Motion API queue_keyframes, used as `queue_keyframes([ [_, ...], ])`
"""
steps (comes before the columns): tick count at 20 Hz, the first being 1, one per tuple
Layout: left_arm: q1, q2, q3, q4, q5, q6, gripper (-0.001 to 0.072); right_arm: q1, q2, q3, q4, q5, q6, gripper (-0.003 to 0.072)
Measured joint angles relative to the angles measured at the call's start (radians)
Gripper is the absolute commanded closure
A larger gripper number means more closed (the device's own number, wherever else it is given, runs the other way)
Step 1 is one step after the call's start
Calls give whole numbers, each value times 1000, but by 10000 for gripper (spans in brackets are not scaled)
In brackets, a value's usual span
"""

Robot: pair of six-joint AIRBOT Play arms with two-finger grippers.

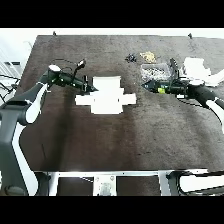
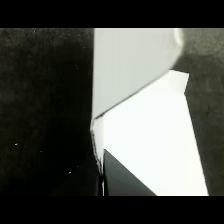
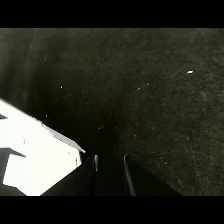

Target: Fold the box and place the chain.

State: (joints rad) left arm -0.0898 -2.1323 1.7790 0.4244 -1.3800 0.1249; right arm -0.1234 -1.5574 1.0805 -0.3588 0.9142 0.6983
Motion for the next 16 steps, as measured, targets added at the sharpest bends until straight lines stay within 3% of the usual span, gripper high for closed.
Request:
queue_keyframes([
  [5, -7, 31, -117, -20, 72, 180, 695, -4, 3, -23, 5, 16, -3, 462],
  [16, -9, 39, -150, -36, 99, 318, 689, -4, 3, -72, 11, 20, -69, 465],
])
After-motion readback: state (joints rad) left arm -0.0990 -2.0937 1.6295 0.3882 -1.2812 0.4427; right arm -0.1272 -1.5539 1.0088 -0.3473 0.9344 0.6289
